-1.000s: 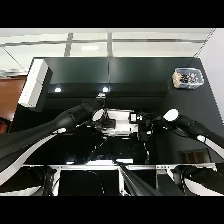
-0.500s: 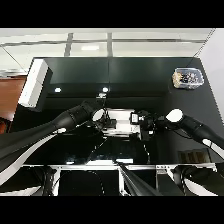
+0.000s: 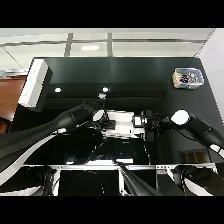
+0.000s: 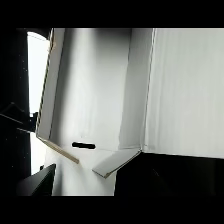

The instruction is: Fold the box and place the chain.

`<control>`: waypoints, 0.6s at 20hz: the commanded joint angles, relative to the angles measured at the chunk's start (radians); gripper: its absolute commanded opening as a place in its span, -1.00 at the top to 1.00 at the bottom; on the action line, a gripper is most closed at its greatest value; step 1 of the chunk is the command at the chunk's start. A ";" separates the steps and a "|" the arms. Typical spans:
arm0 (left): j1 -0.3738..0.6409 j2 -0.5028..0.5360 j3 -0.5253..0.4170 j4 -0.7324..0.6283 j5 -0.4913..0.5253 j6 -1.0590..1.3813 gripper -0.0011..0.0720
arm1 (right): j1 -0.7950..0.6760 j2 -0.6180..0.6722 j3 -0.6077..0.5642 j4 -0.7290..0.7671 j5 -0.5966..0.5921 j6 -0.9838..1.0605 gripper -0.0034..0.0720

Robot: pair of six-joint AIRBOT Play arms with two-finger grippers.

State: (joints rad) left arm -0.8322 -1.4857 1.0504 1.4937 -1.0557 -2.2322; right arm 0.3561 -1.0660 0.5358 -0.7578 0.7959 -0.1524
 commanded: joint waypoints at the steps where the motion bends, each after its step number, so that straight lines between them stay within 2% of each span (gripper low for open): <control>1: 0.000 0.000 0.000 0.009 0.004 -0.001 0.89 | 0.000 0.003 0.000 -0.005 0.012 0.004 -0.53; 3: 0.000 0.000 0.000 0.009 0.005 -0.001 0.89 | 0.000 0.003 0.000 0.003 0.016 0.007 -0.53; 4: 0.000 0.000 0.000 0.009 0.005 -0.001 0.89 | 0.000 0.003 0.000 0.006 0.027 0.008 -0.22; 6: 0.000 0.000 0.000 0.008 0.005 -0.001 0.89 | 0.000 0.001 0.000 0.015 0.039 0.019 -0.15; 8: 0.000 0.000 0.000 0.008 0.005 -0.001 0.89 | 0.000 -0.013 0.000 0.065 0.039 0.019 0.26; 12: 0.000 0.000 0.000 0.008 0.005 -0.001 0.89 | 0.000 -0.064 0.000 0.156 0.034 0.020 0.27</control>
State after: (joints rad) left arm -0.8322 -1.4853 1.0504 1.5021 -1.0512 -2.2330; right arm 0.3561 -1.1030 0.5358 -0.6697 0.8291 -0.1333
